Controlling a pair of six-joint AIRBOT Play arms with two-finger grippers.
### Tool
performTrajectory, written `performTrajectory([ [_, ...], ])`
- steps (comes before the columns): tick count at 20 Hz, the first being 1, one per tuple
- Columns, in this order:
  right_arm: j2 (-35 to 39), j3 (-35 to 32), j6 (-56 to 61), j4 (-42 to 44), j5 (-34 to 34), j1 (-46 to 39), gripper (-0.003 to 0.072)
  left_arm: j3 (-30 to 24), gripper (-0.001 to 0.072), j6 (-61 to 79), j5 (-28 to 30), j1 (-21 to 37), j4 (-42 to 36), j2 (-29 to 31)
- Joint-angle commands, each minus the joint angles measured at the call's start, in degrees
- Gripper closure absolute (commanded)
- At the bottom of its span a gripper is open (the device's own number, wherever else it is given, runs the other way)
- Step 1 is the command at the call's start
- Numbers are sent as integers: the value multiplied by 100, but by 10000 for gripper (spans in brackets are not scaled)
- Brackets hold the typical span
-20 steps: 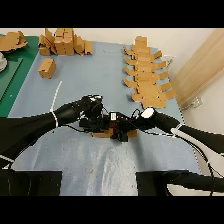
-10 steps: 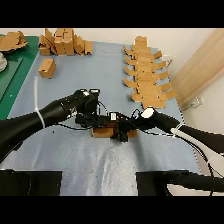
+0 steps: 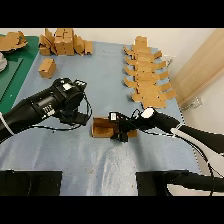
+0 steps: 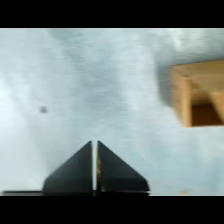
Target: Fold the box.
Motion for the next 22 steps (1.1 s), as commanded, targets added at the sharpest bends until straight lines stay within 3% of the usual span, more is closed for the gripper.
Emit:
performTrajectory([
  [1,-2,2,2,2,2,-2,105,-457,699,1211,225,372,890,118],
  [3,-2,2,2,0,-2,-2,105,-1010,700,2870,1585,990,101,111],
  [5,-2,2,2,2,-2,-2,105,-1436,700,5259,3252,1773,-1272,22],
  [6,0,2,2,2,-2,-2,105,-1453,700,6389,3856,2243,-2186,-157],
  [7,0,2,2,2,-2,-2,105,-1351,700,7453,3998,2664,-3115,-400],
  [8,0,2,2,0,-2,-4,105,-1158,700,8642,3718,3086,-4133,-732],
  [10,0,2,2,2,-4,-4,105,-767,700,10566,2411,3718,-5796,-1399],
  [12,0,2,2,2,-2,-4,105,-586,704,11436,1574,3851,-6509,-1757],
  [16,0,2,2,0,-9,-4,105,-824,705,12067,1545,3274,-6378,-1469],
  [19,0,2,2,2,2,-4,105,-1777,705,12865,1698,3005,-6620,-767],
  [22,0,2,2,4,2,-2,105,-2848,699,14082,2691,2975,-6618,-155],
])
